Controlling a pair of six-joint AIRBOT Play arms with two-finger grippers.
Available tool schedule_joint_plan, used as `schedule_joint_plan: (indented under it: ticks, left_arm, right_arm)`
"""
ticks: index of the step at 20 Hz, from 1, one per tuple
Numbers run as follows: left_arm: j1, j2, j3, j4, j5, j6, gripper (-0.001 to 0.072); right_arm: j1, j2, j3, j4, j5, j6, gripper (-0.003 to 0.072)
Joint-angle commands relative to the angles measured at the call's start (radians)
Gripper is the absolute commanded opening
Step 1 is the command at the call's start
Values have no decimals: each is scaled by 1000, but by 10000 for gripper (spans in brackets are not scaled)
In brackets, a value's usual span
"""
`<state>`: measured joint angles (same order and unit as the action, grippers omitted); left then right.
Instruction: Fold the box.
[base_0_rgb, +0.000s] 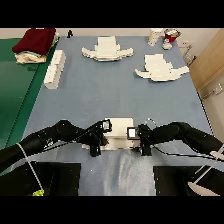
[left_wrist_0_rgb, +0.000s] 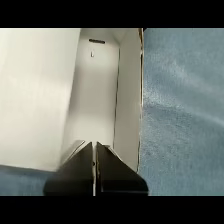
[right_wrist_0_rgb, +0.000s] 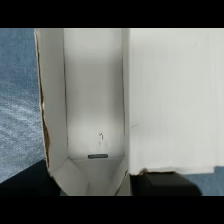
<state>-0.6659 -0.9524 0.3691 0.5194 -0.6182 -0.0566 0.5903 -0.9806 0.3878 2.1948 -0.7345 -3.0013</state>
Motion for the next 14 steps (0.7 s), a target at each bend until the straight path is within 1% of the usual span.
schedule_joint_plan:
  ticks: [1,3,4,7,9,12,14]
  left_arm:
    - [0,9,5,103,-13,-158,13]
    - [0,32,8,220,-19,-315,13]
    - [0,52,13,257,-38,-389,13]
    - [0,147,50,343,-155,-637,13]
    - [1,221,73,434,-198,-860,13]
    - [1,327,87,678,-249,-1341,13]
    - [1,378,87,838,-322,-1583,13]
  right_arm:
    - [0,0,0,0,0,0,509]
    - [0,0,0,0,0,0,509]
    - [0,0,0,0,0,0,510]
    - [0,0,0,0,0,0,510]
    - [0,0,0,0,0,0,510]
    - [0,0,0,0,0,0,510]
    - [0,0,0,0,0,0,509]
